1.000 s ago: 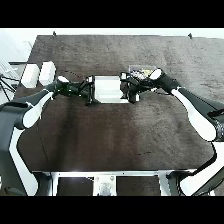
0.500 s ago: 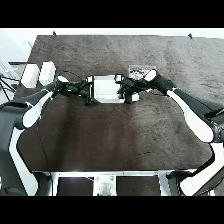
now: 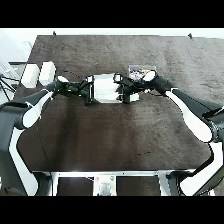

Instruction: Fold the box and place the chain.

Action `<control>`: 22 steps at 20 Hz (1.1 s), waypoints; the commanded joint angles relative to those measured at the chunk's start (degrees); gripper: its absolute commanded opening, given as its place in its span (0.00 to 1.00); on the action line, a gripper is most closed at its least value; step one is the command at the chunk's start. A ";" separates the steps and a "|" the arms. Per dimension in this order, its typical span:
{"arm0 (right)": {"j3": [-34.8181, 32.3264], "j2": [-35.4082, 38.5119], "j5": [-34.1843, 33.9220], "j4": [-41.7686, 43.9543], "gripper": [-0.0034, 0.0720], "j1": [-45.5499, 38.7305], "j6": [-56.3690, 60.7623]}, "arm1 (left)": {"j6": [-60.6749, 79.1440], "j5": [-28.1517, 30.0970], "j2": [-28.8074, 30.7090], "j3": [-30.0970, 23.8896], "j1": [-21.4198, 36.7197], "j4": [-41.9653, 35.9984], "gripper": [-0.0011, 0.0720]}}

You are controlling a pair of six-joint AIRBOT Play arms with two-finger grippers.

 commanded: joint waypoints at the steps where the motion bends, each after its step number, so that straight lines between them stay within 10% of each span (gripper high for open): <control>1: 0.04 -0.09 2.14 -0.02 0.81 -0.11 -0.76 | 0.02 0.04 0.00 -0.02 -0.02 0.00 0.87; 6: 0.07 -0.07 2.10 -0.24 0.87 -0.57 -0.68 | 0.02 0.04 0.00 -0.02 -0.02 -0.02 0.87; 12: 0.46 0.85 2.69 -5.77 0.22 -2.10 4.87 | 0.02 0.04 0.00 -0.02 -0.02 -0.02 0.87; 22: 0.46 12.22 6.43 -14.51 0.07 -6.80 27.02 | 0.04 0.07 0.00 -0.02 -0.02 -0.02 0.87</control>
